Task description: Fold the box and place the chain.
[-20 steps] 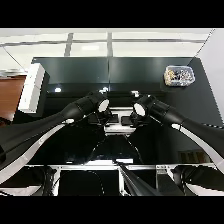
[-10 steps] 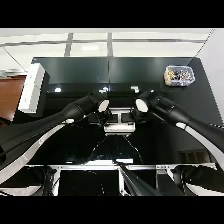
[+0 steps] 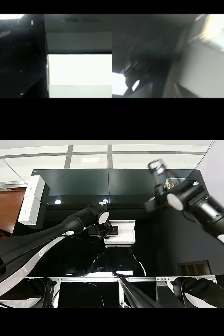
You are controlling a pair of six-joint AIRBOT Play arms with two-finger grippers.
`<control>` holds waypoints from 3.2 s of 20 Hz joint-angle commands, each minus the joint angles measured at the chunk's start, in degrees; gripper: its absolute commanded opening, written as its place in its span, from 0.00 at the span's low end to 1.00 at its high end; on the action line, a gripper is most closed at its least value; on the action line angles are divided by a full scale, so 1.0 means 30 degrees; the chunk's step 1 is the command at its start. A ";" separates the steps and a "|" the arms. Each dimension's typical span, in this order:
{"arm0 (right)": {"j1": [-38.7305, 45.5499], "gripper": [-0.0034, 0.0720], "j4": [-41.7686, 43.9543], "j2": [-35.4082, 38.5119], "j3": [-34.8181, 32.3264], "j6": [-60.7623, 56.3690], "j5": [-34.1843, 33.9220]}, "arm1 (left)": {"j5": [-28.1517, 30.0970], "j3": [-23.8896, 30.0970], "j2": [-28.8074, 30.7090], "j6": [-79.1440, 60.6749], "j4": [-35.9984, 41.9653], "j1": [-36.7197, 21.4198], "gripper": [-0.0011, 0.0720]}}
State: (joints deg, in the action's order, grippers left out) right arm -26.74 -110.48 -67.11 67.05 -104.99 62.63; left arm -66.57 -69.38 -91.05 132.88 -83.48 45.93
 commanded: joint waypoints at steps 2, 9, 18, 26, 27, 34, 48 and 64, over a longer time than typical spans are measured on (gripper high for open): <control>0.5712 1.00 -0.1450 -0.1523 -0.0204 -0.0758 -0.7271 | -0.0051 0.0000 0.0007 0.0000 -0.0007 -0.0015 0.05; 1.1191 1.00 0.3555 -1.1234 0.9413 -0.4503 -0.1333 | 0.0051 0.0000 0.0007 0.0000 -0.0015 -0.0015 0.05; 1.2633 1.00 0.5275 -1.5380 1.3318 -0.6870 -0.0619 | 0.0015 0.0000 0.0007 0.0000 0.0000 -0.0015 0.05; 1.2641 0.62 0.5763 -1.6291 1.3325 -0.6178 -0.0481 | 0.0015 0.0000 0.0007 0.0000 0.0000 -0.0015 0.05; 1.2641 0.47 0.5763 -1.6203 1.3325 -0.5756 -0.0342 | 0.0015 0.0000 0.0007 0.0000 0.0000 -0.0015 0.05; 1.2888 0.05 0.6586 -1.2604 1.3398 0.0233 0.0073 | 0.0036 0.0000 0.0007 0.0000 -0.0007 -0.0015 0.05; 1.1278 0.06 1.8731 -0.0656 1.0848 0.8590 0.7082 | -0.0044 0.0000 0.0007 0.0000 -0.0007 -0.0015 0.05; 0.1712 0.06 2.1077 0.2914 -0.1661 0.8867 0.5923 | -0.0029 0.0000 0.0007 0.0000 -0.0007 -0.0015 0.05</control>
State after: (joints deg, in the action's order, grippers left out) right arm -17.56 -50.74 -58.50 65.14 -78.35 85.12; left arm -66.65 -69.38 -91.05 132.90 -83.48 45.91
